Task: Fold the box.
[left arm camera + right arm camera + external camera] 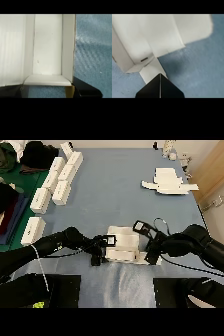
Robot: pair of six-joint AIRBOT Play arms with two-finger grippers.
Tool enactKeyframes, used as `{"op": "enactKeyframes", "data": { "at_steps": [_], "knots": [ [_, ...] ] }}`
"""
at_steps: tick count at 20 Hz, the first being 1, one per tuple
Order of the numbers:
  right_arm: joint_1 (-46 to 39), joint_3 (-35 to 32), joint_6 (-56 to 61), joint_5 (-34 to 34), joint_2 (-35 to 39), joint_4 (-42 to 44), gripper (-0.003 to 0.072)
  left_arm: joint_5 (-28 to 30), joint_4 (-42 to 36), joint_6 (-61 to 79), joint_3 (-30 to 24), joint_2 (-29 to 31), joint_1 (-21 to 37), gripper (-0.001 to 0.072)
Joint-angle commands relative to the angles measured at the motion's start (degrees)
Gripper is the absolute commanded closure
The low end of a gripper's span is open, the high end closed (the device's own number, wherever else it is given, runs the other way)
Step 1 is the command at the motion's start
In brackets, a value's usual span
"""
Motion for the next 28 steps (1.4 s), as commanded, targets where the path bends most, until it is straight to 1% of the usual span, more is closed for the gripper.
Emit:
{"op": "enactKeyframes", "data": {
  "at_steps": [1, 3, 5, 9, 10, 12, 14, 17, 19, 22, 28],
  "knots": [
    [-5.33, 0.52, 25.83, -8.39, 2.71, -9.51, 0.0686, 0.0, 0.02, 0.02, 0.0, 0.0, -0.02, 0.0299],
    [-13.44, -0.09, 28.81, -13.18, 2.1, -7.89, 0.0688, 0.02, 0.02, 0.02, 0.0, 0.0, -0.02, 0.0299],
    [-23.91, -0.9, 27.43, -15.5, 0.72, -2.14, 0.0688, 0.02, 0.02, 0.02, 0.0, 0.0, -0.02, 0.0299],
    [-46.58, -1.73, 12.52, -22.03, -4.79, 14.56, 0.0688, 0.0, 0.02, 0.02, 0.0, 0.0, -0.02, 0.0299],
    [-51.49, -1.77, 9.25, -23.08, -6.45, 17.9, 0.0688, 0.0, 0.02, 0.02, 0.0, 0.0, -0.02, 0.0299],
    [-58.55, -1.79, 3.96, -23.82, -9.6, 22.73, 0.0688, 0.02, 0.02, 0.02, 0.0, 0.0, -0.02, 0.0299],
    [-61.68, -1.79, 1.36, -23.63, -12.31, 24.02, 0.0688, 0.02, 0.02, 0.02, 0.0, 0.0, -0.02, 0.0299],
    [-61.92, -2.45, -2.16, -23.37, -16.46, 25.35, 0.0688, 0.02, 0.02, 0.02, 0.0, 0.0, -0.02, 0.0299],
    [-61.92, -3.85, -3.48, -21.35, -18.8, 26.58, 0.0689, 0.0, 0.02, 0.02, 0.0, 0.0, -0.04, 0.0299],
    [-61.92, -5.29, -4.07, -18.53, -20.85, 27.04, 0.0688, 0.0, 0.02, 0.02, 0.0, 0.0, -0.04, 0.0299],
    [-61.92, -6.69, -5.79, -16.11, -23.39, 29.16, 0.0689, 0.02, 0.02, 0.02, 0.0, 0.0, -0.02, 0.0299]
  ]
}}
